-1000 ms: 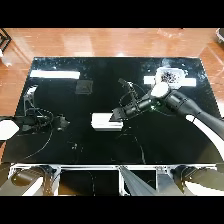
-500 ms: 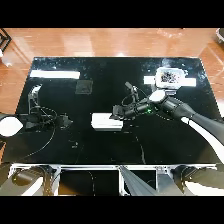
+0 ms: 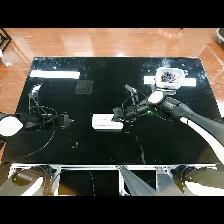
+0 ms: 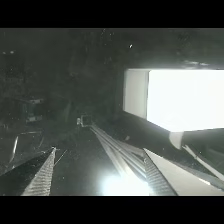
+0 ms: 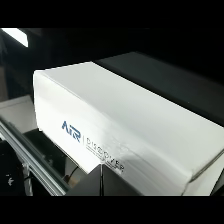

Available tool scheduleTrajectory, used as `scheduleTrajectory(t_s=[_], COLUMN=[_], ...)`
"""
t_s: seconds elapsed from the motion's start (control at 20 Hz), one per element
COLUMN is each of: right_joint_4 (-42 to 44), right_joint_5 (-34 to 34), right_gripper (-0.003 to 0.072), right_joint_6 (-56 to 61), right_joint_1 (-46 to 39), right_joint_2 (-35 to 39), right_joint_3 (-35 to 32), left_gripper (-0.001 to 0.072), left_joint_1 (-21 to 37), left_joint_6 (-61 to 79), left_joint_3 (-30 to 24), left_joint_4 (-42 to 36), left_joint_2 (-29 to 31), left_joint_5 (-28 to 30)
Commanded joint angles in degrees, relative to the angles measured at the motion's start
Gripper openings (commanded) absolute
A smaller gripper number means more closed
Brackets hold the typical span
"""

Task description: Fold the box and place the chain.

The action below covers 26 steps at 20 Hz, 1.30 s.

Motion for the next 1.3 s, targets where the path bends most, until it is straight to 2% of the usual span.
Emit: scheduleTrajectory(t_s=[0.0, 0.15, 0.3, 0.45, 0.55, 0.65, 0.75, 0.85, 0.9, 1.0, 1.1, 1.25], right_joint_4=[-1.5, -1.3, 3.7, 10.6, 10.1, 7.1, 0.0, -9.1, -13.2, -19.2, -20.7, -20.8], right_joint_5=[-1.6, -1.3, 0.9, 3.6, 5.4, 8.7, 12.4, 15.9, 17.4, 20.2, 21.6, 20.1], right_gripper=[0.0017, 0.0017, 0.0017, 0.0018, 0.0018, 0.0017, 0.0017, 0.0017, 0.0017, 0.0017, 0.0017, 0.0017], right_joint_6=[0.4, 0.1, -3.7, -8.5, -8.7, -8.6, -7.8, -6.6, -6.6, -6.2, -6.1, -6.1], right_joint_1=[0.1, 0.7, 0.5, -1.5, -4.3, -8.7, -13.6, -17.5, -18.8, -21.2, -22.8, -22.9], right_joint_2=[-1.2, -1.6, -0.2, 5.1, 9.8, 14.3, 18.3, 21.1, 22.1, 22.9, 23.0, 22.9], right_joint_3=[0.0, 0.0, 0.1, 0.2, 0.1, 0.1, 0.1, 0.1, 0.1, 0.1, 0.1, 0.1], left_gripper=[0.0641, 0.0641, 0.0640, 0.0641, 0.0640, 0.0640, 0.0640, 0.0640, 0.0642, 0.0643, 0.0643, 0.0643], left_joint_1=[0.0, 0.0, 0.0, 0.0, 0.0, 0.0, 0.0, -0.9, -2.4, -6.2, -11.6, -18.0], left_joint_6=[0.0, 0.0, 0.1, 7.1, 13.4, 20.8, 33.8, 57.5, 68.8, 82.2, 87.9, 88.1], left_joint_3=[0.0, 0.0, 0.0, 0.1, 1.0, 3.4, 7.4, 11.8, 13.3, 14.8, 15.2, 15.4], left_joint_4=[0.0, -0.1, -0.1, -3.4, -6.7, -9.4, -14.3, -22.0, -22.4, -22.3, -21.4, -20.1], left_joint_2=[0.0, 0.0, 0.0, -0.3, -2.1, -6.3, -12.2, -18.7, -21.4, -25.4, -28.1, -31.2], left_joint_5=[1.2, 1.2, 1.3, 2.9, 3.6, 3.4, 1.9, -1.2, -1.6, -0.3, 1.2, 5.4])
